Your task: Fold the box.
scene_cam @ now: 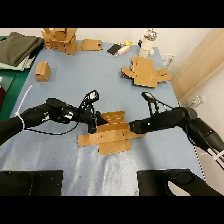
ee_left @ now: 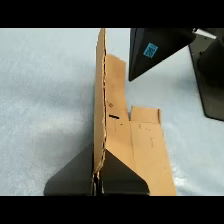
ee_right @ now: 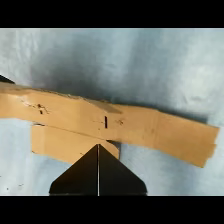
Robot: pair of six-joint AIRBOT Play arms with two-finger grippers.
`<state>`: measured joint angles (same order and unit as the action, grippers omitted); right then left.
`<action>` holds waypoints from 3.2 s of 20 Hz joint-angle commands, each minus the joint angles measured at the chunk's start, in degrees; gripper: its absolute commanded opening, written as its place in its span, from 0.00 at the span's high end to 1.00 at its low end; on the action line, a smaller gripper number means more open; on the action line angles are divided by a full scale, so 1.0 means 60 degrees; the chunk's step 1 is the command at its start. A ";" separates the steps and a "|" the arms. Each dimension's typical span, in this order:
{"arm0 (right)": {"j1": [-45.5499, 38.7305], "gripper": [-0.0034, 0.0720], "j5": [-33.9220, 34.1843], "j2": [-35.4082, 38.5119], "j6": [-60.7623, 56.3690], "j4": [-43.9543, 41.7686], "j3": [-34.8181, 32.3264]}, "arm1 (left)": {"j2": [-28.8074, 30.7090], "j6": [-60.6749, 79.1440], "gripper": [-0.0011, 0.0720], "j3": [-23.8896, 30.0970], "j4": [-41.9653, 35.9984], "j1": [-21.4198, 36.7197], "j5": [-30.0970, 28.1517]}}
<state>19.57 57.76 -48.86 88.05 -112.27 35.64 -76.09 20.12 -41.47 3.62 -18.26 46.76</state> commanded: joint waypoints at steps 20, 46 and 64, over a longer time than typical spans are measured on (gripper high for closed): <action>0.0681 0.95 -0.1133 -0.0313 -0.1177 0.0750 -0.0794 | 0.0051 -0.0543 0.97 0.0215 0.1836 -0.0634 -0.0200; 1.1213 0.39 -0.0652 0.1002 -0.3665 0.9176 -0.2044 | 0.0062 -0.0535 0.97 0.0215 0.1829 -0.0645 -0.0197; 1.1194 0.40 0.0025 -0.0594 -0.5286 1.1158 -0.1880 | 0.0062 -0.0535 0.97 0.0215 0.1829 -0.0645 -0.0200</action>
<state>86.67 56.45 -52.34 59.22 -45.84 23.79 -75.75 16.91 -40.21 14.59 -22.13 45.56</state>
